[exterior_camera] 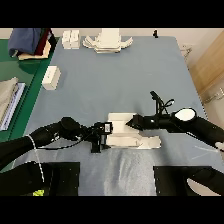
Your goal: Fold the box.
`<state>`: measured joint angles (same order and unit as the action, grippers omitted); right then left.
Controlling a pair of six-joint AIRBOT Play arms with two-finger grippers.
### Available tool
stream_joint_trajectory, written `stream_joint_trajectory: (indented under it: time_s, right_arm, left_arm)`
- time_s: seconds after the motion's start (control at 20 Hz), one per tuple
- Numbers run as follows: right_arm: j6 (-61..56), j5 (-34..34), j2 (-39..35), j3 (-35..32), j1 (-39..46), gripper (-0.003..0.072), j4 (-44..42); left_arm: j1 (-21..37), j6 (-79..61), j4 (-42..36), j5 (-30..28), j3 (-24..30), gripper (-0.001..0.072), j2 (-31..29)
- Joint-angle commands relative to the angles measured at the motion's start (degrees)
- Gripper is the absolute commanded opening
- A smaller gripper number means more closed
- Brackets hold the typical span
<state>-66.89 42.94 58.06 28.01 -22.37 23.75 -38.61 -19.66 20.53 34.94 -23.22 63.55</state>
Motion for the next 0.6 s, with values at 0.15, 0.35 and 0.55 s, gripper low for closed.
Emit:
stream_joint_trajectory:
  time_s: [0.15,0.35,0.55]
  right_arm:
    - [6.6,-0.1,11.2,2.1,0.0,0.0003,0.0]
    - [7.6,0.7,11.9,2.1,0.0,0.0003,0.0]
    - [8.1,2.2,11.1,2.2,0.0,0.0003,-0.5]
  left_arm:
    - [0.0,0.0,0.0,0.0,0.0,0.0421,0.0]
    - [0.0,0.0,0.0,0.0,0.0,0.0421,0.0]
    - [0.0,0.0,0.0,0.0,0.0,0.0421,0.0]
